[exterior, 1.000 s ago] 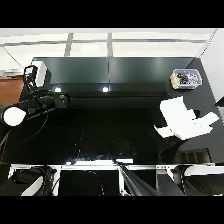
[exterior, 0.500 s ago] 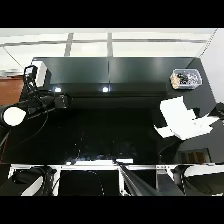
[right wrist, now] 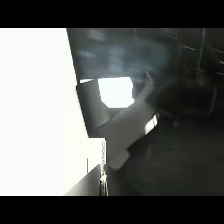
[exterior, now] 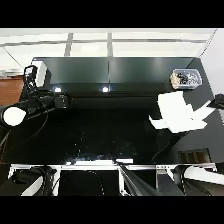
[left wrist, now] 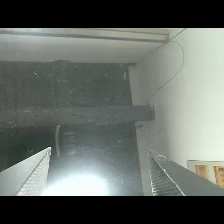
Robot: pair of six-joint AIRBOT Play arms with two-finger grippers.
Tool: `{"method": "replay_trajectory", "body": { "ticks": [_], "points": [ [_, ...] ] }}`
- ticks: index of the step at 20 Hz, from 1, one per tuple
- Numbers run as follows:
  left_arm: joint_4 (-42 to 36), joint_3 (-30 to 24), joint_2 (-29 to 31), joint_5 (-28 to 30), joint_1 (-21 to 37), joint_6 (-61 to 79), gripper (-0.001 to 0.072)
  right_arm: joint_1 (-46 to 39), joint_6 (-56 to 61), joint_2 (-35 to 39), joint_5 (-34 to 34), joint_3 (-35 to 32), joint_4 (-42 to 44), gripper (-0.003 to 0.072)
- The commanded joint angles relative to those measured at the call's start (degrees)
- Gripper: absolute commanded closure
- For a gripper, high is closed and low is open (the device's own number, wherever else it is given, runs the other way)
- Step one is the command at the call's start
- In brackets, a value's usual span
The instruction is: Fold the box and place the chain.
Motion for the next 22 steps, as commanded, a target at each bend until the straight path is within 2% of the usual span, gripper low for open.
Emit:
{"method": "replay_trajectory", "body": {
  "ticks": [1,4,6,9,11,14,17,20,21,22],
  "points": [
    [0.0,0.0,0.0,-0.2,0.0,0.0,0.0004,3.6,1.4,13.2,-6.1,-9.8,9.6,0.0668],
    [0.0,0.0,0.0,-0.2,0.0,0.0,0.0004,8.7,3.8,24.6,-10.7,-21.1,13.9,0.0668],
    [-0.1,0.0,-0.1,-0.3,-0.1,0.0,0.0004,13.4,6.1,31.2,-15.0,-29.6,20.0,0.0668],
    [-1.0,0.0,-1.3,-0.2,-1.6,0.1,0.0004,24.1,9.2,39.9,-29.0,-42.1,33.1,0.0668],
    [-3.3,0.0,-3.4,0.0,-3.8,0.2,0.0004,32.7,10.7,41.4,-37.5,-48.1,38.8,0.0668],
    [-8.3,0.5,-7.9,0.3,-6.7,1.7,0.0004,45.8,13.2,41.3,-50.1,-53.9,41.3,0.0668],
    [-19.7,5.2,-15.5,-5.1,-4.4,10.6,0.0007,54.0,14.0,41.3,-57.5,-57.0,41.3,0.0668],
    [-42.2,10.6,-26.4,-15.5,2.2,26.6,0.0008,56.0,14.0,41.3,-57.5,-57.6,40.9,0.0667],
    [-47.5,11.8,-29.9,-18.8,3.6,30.2,0.0008,56.2,13.9,41.3,-57.5,-57.6,40.8,0.0668],
    [-49.2,13.1,-33.5,-21.0,4.4,31.0,0.0008,56.3,13.9,41.3,-57.6,-57.6,40.7,0.0668]
  ]
}}
